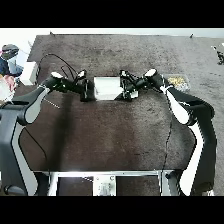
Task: Fold the box and place the chain.
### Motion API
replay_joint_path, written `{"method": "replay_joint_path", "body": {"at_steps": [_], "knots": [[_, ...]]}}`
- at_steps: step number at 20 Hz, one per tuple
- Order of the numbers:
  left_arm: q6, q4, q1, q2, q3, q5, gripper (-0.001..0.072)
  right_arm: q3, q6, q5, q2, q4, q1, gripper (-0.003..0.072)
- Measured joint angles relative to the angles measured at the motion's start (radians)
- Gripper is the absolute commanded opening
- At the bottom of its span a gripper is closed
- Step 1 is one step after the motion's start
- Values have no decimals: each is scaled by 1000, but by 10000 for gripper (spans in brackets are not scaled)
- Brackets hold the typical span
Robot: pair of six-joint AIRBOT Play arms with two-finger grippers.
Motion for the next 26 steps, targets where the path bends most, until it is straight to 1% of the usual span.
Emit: {"method": "replay_joint_path", "body": {"at_steps": [7, 12, 17, 18, 19, 20, 23, 24, 25, 26], "knots": [[-5, -31, -19, -19, 0, 47, 720, 0, 0, 0, 0, 0, 0, 451], [0, -59, -22, -27, 0, 53, 720, 0, 0, 0, 0, 0, 0, 451], [0, -52, -31, -33, 0, 67, 720, 0, 0, 0, 0, 0, 0, 451], [0, -51, -31, -33, 0, 71, 701, 0, 1, 0, 0, 0, 0, 451], [1, -51, -32, -33, 0, 72, 609, 0, 1, 0, 0, 0, 0, 450], [1, -48, -32, -33, 0, 71, 591, 0, 1, 0, 0, 0, 0, 451], [1, -49, -33, -33, 0, 72, 588, 0, 1, 0, 0, 0, 0, 451], [1, -50, -33, -33, 0, 74, 538, 0, 1, 0, 0, 0, 0, 451], [1, -50, -33, -33, 0, 74, 324, 0, 1, 0, 0, 0, 0, 451], [1, -50, -33, -33, 0, 75, 285, 0, 1, 0, 0, 0, 0, 451]]}}
